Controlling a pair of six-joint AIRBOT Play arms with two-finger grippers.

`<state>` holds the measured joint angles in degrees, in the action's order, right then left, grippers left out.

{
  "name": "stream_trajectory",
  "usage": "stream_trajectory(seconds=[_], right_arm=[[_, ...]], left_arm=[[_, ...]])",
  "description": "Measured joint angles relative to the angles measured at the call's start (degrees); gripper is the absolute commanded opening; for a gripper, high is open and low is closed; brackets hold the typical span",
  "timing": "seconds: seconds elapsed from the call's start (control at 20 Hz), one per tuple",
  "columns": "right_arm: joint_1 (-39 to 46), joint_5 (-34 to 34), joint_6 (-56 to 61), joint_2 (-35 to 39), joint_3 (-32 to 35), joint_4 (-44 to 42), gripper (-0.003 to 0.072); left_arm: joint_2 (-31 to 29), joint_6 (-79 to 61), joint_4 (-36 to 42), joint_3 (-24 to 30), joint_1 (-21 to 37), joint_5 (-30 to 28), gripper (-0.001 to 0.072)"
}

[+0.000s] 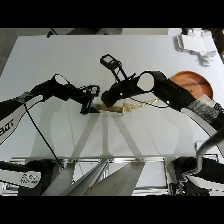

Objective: Fold the box and place the chain.

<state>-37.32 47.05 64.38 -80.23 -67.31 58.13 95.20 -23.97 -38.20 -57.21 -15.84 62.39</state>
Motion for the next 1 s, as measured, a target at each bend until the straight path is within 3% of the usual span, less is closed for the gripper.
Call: stream_trajectory(seconds=[0.3, 0.75, 0.8, 0.85, 0.95, 1.0], right_arm=[[2.3, 5.6, -0.5, 0.4, 0.0, 3.8, 0.038], [13.4, 16.4, -10.2, 4.4, 0.3, 9.1, 0.038], [14.4, 17.4, -12.8, 4.7, 0.7, 9.9, 0.0392], [15.4, 18.0, -16.2, 4.8, 1.6, 10.5, 0.0459], [17.0, 18.0, -24.0, 4.8, 3.8, 10.5, 0.052], [17.5, 17.4, -28.3, 4.4, 5.2, 9.9, 0.0609]], left_arm=[[0.0, 0.0, 0.0, 0.0, 0.0, 0.0, 0.0433], [0.0, 0.0, 0.0, 0.0, 0.0, 0.0, 0.0433], [0.0, 0.0, 0.0, 0.0, 0.0, 0.0, 0.0433], [0.0, 0.0, 0.0, 0.0, 0.0, 0.0, 0.0433], [0.0, 0.0, 0.0, 0.0, 0.0, 0.0, 0.0433], [0.0, 0.0, 0.0, 0.0, 0.0, 0.0, 0.0433]])
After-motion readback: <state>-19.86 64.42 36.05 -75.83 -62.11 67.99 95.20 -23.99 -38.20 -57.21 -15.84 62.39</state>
